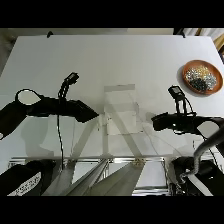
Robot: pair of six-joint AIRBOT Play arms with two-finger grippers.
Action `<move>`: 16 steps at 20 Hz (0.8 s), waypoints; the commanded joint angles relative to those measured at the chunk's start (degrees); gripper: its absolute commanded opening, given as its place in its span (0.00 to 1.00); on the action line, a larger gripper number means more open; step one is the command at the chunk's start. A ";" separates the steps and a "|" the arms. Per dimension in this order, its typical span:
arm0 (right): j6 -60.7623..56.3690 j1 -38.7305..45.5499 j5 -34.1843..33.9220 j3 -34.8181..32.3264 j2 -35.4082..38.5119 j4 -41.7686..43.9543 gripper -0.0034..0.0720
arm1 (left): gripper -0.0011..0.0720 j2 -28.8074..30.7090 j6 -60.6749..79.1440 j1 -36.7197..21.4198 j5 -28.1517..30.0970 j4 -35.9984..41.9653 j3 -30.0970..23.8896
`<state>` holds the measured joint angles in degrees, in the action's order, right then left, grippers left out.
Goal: Fold the box and place the chain.
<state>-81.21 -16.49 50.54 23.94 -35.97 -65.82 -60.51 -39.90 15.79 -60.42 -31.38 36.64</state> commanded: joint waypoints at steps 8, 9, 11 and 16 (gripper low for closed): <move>-0.02 -0.04 0.17 -0.02 0.07 0.37 0.07 | 0.89 -0.48 12.07 0.02 -1.38 7.37 0.00; -0.02 -0.04 0.26 -0.02 0.07 0.39 0.07 | 0.89 -0.48 11.98 0.02 -1.66 7.82 0.00; -0.02 -0.07 1.03 -0.02 0.07 0.37 0.07 | 0.89 -0.48 11.19 0.02 -3.41 8.70 0.00; 0.00 -0.07 1.11 -0.02 0.07 0.37 0.07 | 0.89 -0.48 11.41 0.02 -1.77 10.36 0.00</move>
<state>-81.23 -16.49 51.40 23.94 -35.94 -65.47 -60.97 -28.64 15.79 -63.13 -22.24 36.64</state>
